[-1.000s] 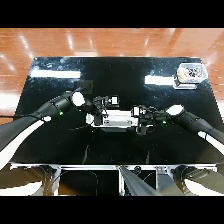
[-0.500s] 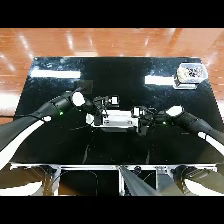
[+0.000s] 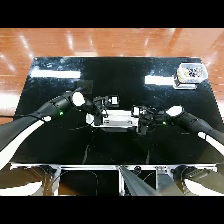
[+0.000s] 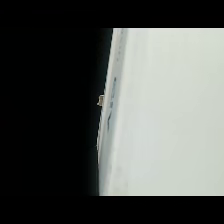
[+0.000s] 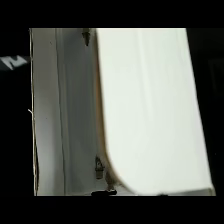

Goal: Fold the box and place the chain.

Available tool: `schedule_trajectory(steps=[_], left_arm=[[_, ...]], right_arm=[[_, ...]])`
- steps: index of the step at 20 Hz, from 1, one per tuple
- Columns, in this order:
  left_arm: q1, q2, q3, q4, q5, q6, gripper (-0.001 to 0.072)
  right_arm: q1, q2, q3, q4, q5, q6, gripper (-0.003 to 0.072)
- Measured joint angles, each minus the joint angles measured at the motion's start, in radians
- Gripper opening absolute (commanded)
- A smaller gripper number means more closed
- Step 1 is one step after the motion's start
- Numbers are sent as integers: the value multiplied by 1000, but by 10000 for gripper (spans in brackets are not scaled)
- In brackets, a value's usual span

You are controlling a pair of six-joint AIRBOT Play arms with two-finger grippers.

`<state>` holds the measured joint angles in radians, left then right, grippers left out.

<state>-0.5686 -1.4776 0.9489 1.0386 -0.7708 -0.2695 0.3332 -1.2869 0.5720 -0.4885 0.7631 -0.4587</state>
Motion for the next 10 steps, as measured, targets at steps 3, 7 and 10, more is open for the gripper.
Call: schedule_trajectory(steps=[3,7,10], left_arm=[[0,0,0,0,0,0,22],[0,0,0,0,0,-1,22],[0,0,0,0,-1,-1,22]], right_arm=[[0,0,0,0,0,2,700],[2,0,0,1,-2,3,700],[19,0,-1,-11,-22,23,700]])
